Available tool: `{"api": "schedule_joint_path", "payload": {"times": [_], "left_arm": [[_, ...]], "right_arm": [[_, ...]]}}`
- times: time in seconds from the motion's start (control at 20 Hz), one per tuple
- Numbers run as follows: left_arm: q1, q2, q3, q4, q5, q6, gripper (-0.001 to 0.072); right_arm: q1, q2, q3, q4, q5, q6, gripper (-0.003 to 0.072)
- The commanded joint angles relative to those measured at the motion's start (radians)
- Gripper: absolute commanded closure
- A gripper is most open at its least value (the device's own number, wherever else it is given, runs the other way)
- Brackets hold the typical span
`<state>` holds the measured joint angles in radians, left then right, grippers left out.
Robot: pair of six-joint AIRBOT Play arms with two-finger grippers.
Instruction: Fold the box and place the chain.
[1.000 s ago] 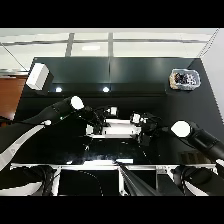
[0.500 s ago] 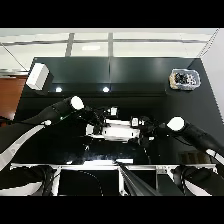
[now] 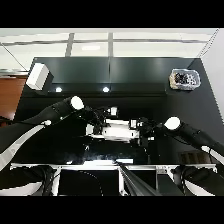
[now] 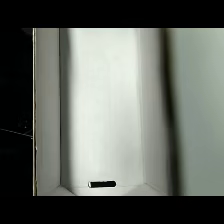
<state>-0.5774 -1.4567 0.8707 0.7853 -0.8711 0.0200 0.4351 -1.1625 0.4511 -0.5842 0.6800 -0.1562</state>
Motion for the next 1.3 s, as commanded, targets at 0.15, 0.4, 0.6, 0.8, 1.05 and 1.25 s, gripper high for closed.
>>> {"api": "schedule_joint_path", "payload": {"times": [0.15, 0.4, 0.6, 0.8, 1.05, 1.25], "left_arm": [[0.000, 0.000, 0.000, 0.000, -0.001, -0.001, 0.0679], [0.000, 0.000, 0.000, 0.000, -0.002, -0.001, 0.0679], [0.000, 0.000, 0.000, 0.000, -0.001, -0.001, 0.0679], [0.000, 0.000, 0.000, 0.000, -0.002, -0.001, 0.0679], [0.000, 0.000, 0.000, 0.000, -0.001, -0.001, 0.0679], [0.000, 0.000, 0.000, 0.000, -0.001, -0.001, 0.0679]], "right_arm": [[0.001, -0.014, 0.000, -0.004, -0.022, 0.001, 0.0052], [-0.007, -0.014, 0.000, -0.004, -0.007, 0.002, 0.0052], [-0.031, -0.013, 0.000, -0.038, 0.029, 0.002, 0.0052], [-0.036, -0.013, 0.000, -0.056, 0.039, 0.002, 0.0052], [-0.036, -0.013, -0.003, -0.056, 0.034, 0.006, 0.0052], [-0.036, -0.013, -0.003, -0.056, 0.032, 0.007, 0.0069]]}}
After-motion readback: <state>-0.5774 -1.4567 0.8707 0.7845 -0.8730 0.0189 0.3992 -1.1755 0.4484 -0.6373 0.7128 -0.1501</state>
